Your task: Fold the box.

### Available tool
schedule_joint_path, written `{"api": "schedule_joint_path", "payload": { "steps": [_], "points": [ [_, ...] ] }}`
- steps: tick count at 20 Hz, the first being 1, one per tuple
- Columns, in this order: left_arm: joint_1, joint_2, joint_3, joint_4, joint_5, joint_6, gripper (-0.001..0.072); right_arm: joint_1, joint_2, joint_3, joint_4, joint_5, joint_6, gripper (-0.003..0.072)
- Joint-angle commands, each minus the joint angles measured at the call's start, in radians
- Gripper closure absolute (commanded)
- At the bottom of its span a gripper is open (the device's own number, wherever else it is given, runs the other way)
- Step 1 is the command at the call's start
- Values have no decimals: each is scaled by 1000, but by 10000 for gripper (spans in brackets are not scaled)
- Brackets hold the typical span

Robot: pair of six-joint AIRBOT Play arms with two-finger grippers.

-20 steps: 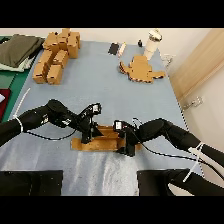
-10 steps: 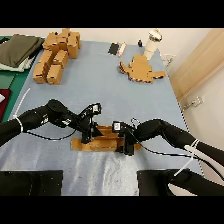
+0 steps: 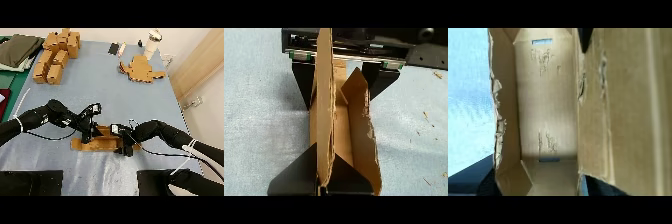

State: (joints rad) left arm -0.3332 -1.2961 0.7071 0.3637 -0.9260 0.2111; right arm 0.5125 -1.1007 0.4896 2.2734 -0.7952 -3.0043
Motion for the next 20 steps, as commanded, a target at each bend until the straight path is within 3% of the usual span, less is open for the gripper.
{"api": "schedule_joint_path", "payload": {
  "steps": [1,3,20],
  "points": [
    [0,-1,0,0,0,0,694,5,-3,-1,-14,20,1,80],
    [0,-1,0,0,0,0,694,5,-3,-1,-14,20,1,176],
    [0,-1,0,0,0,0,694,7,-3,-1,-13,7,1,177]
  ]
}}
